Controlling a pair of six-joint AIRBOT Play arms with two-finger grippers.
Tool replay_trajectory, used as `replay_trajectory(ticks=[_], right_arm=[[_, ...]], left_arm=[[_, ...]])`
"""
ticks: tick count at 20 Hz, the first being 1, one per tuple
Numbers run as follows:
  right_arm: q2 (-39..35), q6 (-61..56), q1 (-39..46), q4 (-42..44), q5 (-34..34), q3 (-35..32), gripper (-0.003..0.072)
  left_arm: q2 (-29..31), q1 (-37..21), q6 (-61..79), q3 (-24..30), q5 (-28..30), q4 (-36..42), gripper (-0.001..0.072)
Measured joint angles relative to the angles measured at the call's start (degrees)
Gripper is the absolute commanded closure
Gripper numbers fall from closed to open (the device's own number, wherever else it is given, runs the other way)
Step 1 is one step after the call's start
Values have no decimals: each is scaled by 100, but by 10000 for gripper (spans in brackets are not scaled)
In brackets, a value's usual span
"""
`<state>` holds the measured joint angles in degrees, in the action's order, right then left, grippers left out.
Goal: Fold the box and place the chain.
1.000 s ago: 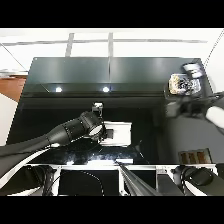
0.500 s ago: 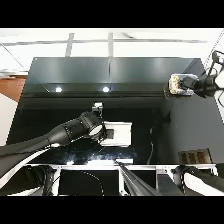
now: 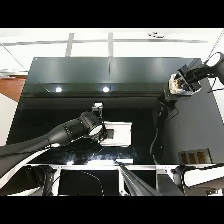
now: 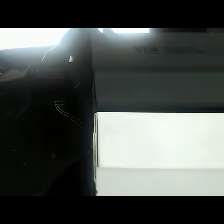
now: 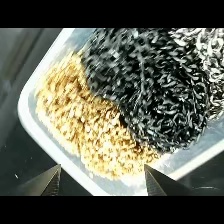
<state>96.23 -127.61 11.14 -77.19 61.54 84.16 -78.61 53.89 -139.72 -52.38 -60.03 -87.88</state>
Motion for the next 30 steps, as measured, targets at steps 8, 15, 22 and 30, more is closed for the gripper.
replay_trajectory(ticks=[8,15,22,30], right_arm=[[337,-365,81,352,-247,107,157],[527,-116,105,417,-382,116,647],[92,1838,332,584,260,369,650],[-1458,3630,507,1499,866,918,650]], left_arm=[[0,0,0,0,0,-11,682],[0,0,0,0,-11,-4,682],[0,0,0,0,-4,9,682],[0,0,0,0,-2,9,682]])
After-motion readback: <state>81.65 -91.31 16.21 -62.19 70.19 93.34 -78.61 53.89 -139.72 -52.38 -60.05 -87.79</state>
